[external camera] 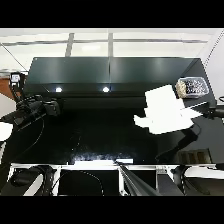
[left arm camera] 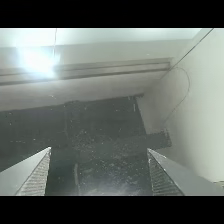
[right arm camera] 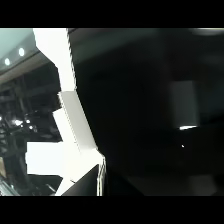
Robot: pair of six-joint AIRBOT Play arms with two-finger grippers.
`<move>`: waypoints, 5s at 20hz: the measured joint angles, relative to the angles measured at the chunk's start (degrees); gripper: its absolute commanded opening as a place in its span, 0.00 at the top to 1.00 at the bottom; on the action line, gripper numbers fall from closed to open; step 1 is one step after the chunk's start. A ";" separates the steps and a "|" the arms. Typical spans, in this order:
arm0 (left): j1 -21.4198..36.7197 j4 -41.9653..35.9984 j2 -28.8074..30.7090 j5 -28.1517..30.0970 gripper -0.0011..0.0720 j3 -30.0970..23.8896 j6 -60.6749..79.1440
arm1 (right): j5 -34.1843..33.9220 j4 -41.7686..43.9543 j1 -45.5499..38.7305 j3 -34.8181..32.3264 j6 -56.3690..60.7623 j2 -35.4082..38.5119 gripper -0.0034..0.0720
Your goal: Fold the box and place the chain.
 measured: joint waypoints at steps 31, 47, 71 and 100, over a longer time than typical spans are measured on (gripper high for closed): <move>-0.13 -43.47 -37.55 -29.27 0.03 0.02 25.88 | -50.56 17.97 66.60 -32.68 -4.66 33.55 0.89; -6.80 -51.04 -46.62 -29.27 0.22 0.04 48.13 | -50.58 18.32 66.62 -32.68 -4.59 33.55 0.89; -19.12 -30.75 -36.30 -25.88 0.95 10.80 62.23 | -18.75 -10.23 42.07 -14.78 2.73 33.55 0.01; -23.61 -24.68 -39.32 -12.63 0.95 6.40 78.05 | -32.94 -15.54 74.95 -30.91 -21.03 33.44 0.01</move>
